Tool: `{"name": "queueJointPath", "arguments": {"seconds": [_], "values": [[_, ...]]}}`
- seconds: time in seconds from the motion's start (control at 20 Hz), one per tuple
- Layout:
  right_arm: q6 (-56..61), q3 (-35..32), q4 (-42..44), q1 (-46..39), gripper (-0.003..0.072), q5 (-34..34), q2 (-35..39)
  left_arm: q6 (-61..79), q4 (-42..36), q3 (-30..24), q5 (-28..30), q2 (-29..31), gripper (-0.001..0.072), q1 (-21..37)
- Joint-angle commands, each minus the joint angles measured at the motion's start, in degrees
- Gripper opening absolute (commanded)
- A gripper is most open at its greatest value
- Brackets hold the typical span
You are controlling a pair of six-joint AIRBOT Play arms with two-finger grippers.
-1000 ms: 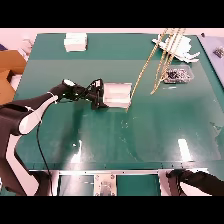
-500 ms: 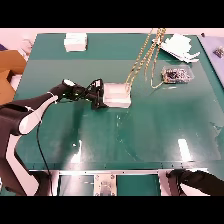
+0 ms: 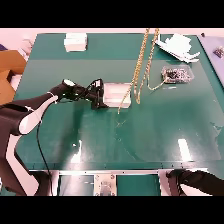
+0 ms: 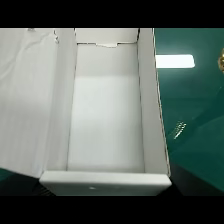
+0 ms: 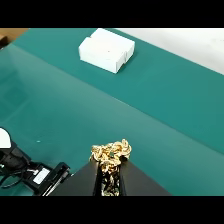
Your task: Fold the box and place the chain.
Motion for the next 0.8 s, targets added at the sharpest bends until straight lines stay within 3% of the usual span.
{"name": "queueJointPath", "arguments": {"seconds": [0.0, 0.2, 0.75], "values": [[-0.3, -1.0, 1.7, 0.4, 0.0006, -0.8, -1.0, 0.0, 0.0, 0.0, 0.0, 0.0, 0.0529, 0.0], [-2.8, -1.0, 4.6, 1.7, 0.0006, -5.4, -1.1, 0.0, 0.0, 0.0, 0.0, 0.0, 0.0529, 0.0], [-3.2, -1.1, 4.7, 1.7, 0.0006, -5.5, -2.2, 0.0, 0.0, 0.0, 0.0, 0.0, 0.0529, 0.0]]}}
